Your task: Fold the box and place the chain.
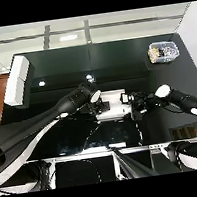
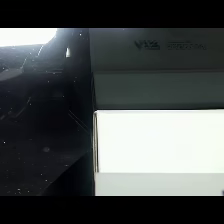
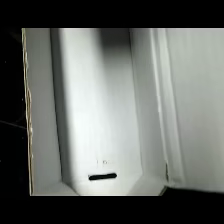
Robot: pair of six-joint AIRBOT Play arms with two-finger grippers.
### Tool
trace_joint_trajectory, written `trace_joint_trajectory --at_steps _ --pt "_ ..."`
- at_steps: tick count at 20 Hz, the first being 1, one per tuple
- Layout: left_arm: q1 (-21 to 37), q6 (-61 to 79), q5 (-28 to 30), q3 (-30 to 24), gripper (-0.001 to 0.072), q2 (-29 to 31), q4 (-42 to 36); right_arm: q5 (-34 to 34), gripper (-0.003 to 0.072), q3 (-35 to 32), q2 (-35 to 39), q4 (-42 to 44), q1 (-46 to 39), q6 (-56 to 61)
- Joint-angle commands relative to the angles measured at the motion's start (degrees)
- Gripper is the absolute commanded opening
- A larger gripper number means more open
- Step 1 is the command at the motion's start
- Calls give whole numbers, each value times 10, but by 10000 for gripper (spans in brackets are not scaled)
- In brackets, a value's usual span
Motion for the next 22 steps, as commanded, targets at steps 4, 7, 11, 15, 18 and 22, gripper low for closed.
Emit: trace_joint_trajectory --at_steps 4,7,11,15,18,22 --pt "0 3 -2 0 26 0 2 37 636 1 69 -80 -5 60" --pt "0 3 -2 0 26 0 2 45 625 1 85 -79 -5 60" --pt "0 3 -2 0 27 0 2 53 229 0 85 -79 -4 60" --pt "0 3 1 0 27 0 2 54 189 -1 80 -24 -4 60" --pt "0 3 1 0 27 0 2 38 189 -1 57 49 16 60" --pt "0 3 1 0 27 0 2 11 190 -1 37 54 28 70"
